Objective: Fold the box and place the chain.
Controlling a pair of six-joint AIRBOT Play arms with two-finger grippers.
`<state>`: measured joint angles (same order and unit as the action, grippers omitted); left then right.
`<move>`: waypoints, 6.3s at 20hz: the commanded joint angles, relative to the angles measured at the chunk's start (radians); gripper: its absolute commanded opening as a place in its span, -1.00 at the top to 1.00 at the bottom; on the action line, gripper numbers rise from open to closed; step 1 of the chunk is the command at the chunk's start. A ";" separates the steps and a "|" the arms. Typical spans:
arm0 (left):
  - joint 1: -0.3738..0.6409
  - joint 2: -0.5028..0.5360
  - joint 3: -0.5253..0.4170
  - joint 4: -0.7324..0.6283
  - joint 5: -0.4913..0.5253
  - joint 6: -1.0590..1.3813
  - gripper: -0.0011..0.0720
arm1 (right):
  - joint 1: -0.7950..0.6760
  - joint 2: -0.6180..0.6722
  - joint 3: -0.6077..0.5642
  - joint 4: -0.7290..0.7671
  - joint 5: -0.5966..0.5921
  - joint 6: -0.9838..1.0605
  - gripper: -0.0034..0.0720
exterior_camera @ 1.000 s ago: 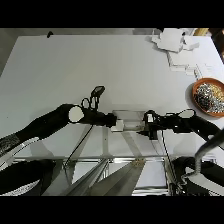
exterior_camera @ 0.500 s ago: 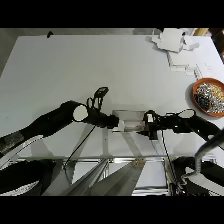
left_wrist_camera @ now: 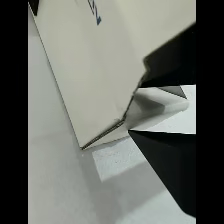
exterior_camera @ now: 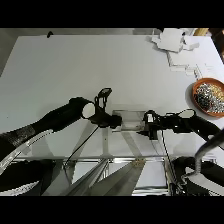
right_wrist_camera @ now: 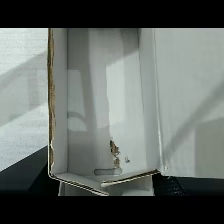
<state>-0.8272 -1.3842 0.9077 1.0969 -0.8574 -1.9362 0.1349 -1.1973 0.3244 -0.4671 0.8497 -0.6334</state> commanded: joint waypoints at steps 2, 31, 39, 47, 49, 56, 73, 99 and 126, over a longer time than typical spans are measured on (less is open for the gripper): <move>-0.031 -0.062 0.083 0.091 -0.111 -0.144 0.17 | 0.000 0.001 0.000 0.000 0.000 0.000 -0.19; -0.128 -0.235 0.287 0.349 -0.280 -0.515 0.95 | 0.000 0.001 0.000 0.000 0.000 0.000 -0.19; -0.128 -0.235 0.287 0.340 -0.284 -0.514 0.53 | 0.000 0.001 0.000 0.000 0.000 0.000 -0.19; -0.147 -0.261 0.287 0.339 -0.277 -0.515 0.56 | 0.000 0.001 0.000 0.000 0.000 0.000 -0.19; -0.148 -0.260 0.287 0.336 -0.276 -0.515 0.80 | 0.000 0.001 0.000 0.000 0.000 0.000 -0.19; -0.146 -0.248 0.287 0.332 -0.280 -0.513 0.62 | 0.000 0.001 0.000 0.000 0.000 0.000 -0.19; 0.135 0.349 -0.037 0.103 -0.277 1.008 -0.95 | 0.000 0.001 0.000 0.000 0.001 0.000 -0.19; 0.232 0.013 -0.369 -0.858 0.136 2.493 -0.97 | 0.000 0.001 0.000 0.000 0.000 0.000 -0.19; 0.165 -0.054 -0.331 -0.950 0.172 2.557 0.22 | 0.000 0.001 0.000 0.000 0.000 0.000 -0.19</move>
<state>-0.6624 -1.4376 0.5758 0.1440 -0.6891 0.6186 0.1345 -1.1973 0.3244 -0.4667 0.8505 -0.6327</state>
